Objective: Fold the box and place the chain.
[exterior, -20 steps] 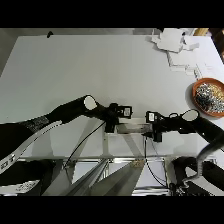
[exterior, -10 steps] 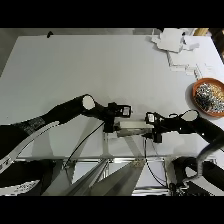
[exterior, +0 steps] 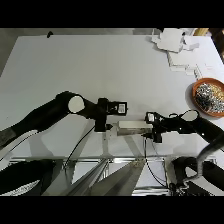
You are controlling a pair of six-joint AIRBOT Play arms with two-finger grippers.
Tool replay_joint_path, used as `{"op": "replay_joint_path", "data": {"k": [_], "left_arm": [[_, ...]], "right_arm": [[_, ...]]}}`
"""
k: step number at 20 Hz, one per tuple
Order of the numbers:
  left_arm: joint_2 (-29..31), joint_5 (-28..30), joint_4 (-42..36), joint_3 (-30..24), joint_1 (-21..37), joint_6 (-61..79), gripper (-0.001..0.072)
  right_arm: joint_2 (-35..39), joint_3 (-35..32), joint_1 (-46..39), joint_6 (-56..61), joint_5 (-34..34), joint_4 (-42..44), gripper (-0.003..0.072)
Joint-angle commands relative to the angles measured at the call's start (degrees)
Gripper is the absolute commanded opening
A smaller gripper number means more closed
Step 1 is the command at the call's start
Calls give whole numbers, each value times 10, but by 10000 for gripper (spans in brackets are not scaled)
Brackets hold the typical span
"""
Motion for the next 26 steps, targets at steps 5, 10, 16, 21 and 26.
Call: {"op": "replay_joint_path", "data": {"k": [5,10,16,21,26], "left_arm": [[85,-75,24,0,-4,-112,617],[76,-60,23,0,-39,-118,379],[18,-20,-33,0,-91,-82,46],[-13,166,-82,1,-96,-56,7],[-75,233,-113,22,-59,-77,4]], "right_arm": [[0,1,0,-2,2,-2,397],[0,1,0,-2,2,-2,397],[0,1,0,-2,2,-2,396],[0,1,0,-2,2,-2,396],[0,1,0,-2,2,-2,396]]}}
